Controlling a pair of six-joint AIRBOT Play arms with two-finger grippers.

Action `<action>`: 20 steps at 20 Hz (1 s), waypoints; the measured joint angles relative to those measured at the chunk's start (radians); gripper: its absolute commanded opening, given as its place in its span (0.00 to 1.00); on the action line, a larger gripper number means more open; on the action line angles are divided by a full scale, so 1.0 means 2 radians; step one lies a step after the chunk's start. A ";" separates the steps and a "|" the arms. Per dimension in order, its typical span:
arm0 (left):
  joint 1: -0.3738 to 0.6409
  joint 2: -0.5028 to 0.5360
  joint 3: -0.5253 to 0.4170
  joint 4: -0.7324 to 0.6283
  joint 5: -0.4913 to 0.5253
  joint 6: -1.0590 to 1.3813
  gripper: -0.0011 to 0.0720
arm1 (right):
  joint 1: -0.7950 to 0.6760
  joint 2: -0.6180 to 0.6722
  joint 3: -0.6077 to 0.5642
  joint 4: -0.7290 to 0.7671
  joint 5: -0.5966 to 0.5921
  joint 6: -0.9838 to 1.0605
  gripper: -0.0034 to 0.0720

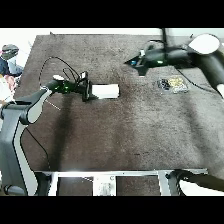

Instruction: Fold the box and place the chain.

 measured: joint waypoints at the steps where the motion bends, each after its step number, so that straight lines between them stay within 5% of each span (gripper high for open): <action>1: 0.000 0.000 0.000 0.000 0.000 0.000 0.39 | -0.006 0.046 -0.058 -0.006 -0.043 0.004 0.06; 6: 0.000 0.000 0.000 0.000 0.000 0.000 0.39 | -0.020 0.300 -0.360 -0.014 -0.282 0.013 0.06; 10: 0.000 0.000 0.000 0.000 0.000 0.000 0.39 | -0.023 0.464 -0.530 -0.014 -0.392 0.014 0.06; 13: 0.000 0.000 0.000 -0.004 -0.003 0.000 0.38 | -0.023 0.537 -0.597 -0.014 -0.422 0.015 0.06; 14: 0.000 0.000 0.000 -0.006 -0.006 0.000 0.02 | -0.023 0.553 -0.609 -0.014 -0.430 0.015 0.06; 20: 0.013 0.026 0.000 -0.043 -0.018 -0.019 0.03 | -0.023 0.583 -0.638 -0.016 -0.443 0.015 0.06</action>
